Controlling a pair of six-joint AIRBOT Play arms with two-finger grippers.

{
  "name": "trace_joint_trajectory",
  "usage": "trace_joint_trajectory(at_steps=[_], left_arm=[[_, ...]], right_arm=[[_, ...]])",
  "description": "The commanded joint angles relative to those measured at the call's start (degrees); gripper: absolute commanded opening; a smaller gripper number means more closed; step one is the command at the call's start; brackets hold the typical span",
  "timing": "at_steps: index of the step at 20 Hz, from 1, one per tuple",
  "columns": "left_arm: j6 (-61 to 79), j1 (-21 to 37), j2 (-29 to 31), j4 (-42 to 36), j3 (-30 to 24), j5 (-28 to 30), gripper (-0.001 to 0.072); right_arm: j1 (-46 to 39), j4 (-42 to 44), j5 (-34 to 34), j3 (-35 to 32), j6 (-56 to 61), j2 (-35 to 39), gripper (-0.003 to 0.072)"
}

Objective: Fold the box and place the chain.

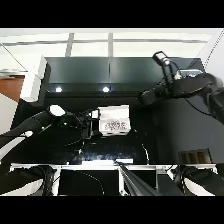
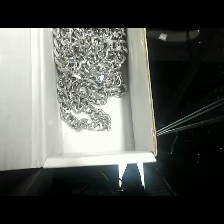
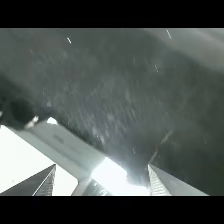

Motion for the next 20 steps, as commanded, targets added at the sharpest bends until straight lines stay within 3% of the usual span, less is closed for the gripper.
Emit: trace_joint_trajectory(at_steps=[1,5,13,17,20], left_arm=[[1.70,0.37,-0.22,3.13,0.31,-2.40,0.0396],[2.78,2.34,-0.74,3.17,1.62,-5.11,0.0397],[6.38,2.78,-1.84,3.76,2.05,-5.40,0.0396],[6.36,2.78,-1.84,3.74,2.05,-5.20,0.0396],[6.36,2.78,-1.84,3.72,2.05,-5.18,0.0396]], right_arm=[[3.34,0.48,5.77,-0.11,-4.33,-2.25,0.0696],[3.34,0.48,1.27,-0.11,-11.43,-2.25,0.0697],[3.37,0.59,-2.62,-0.11,-12.66,-2.47,0.0696],[3.37,1.77,-1.09,-0.11,-12.57,-4.55,0.0696],[3.37,7.34,-0.04,-0.09,-12.59,-5.64,0.0696]])
